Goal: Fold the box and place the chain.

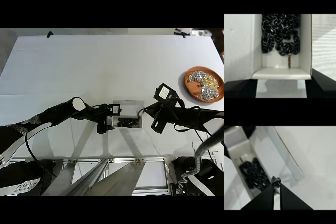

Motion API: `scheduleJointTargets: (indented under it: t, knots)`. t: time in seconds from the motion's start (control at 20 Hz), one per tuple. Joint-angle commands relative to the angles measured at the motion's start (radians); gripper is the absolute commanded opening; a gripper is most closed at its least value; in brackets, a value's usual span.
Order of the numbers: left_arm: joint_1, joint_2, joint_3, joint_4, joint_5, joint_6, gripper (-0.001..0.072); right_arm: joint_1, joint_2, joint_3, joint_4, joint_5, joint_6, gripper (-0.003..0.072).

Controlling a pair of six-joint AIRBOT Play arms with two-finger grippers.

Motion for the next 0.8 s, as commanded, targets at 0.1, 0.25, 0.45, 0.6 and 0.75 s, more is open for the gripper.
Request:
scheduleJointTargets:
  t: [0.1,0.25,0.45,0.6,0.75]
  knots:
    - [0.0,0.0,0.001,0.0,0.0,0.0,0.0013,0.045,-0.168,0.005,0.177,0.003,-0.031,0.0009]
    - [0.0,0.0,0.001,0.0,0.0,0.0,0.0013,0.097,-0.307,0.005,0.177,0.001,-0.026,0.0011]
    - [0.0,0.0,0.001,0.0,0.0,0.0,0.0013,0.092,-0.353,0.009,0.177,-0.007,-0.023,0.0118]
    - [0.0,0.0,0.001,0.0,0.0,0.0,0.0013,0.061,-0.323,0.04,0.177,0.012,-0.023,0.0209]
    - [0.0,0.0,0.001,0.0,0.0,0.0,0.0013,0.012,-0.29,0.117,0.175,0.093,-0.024,0.023]
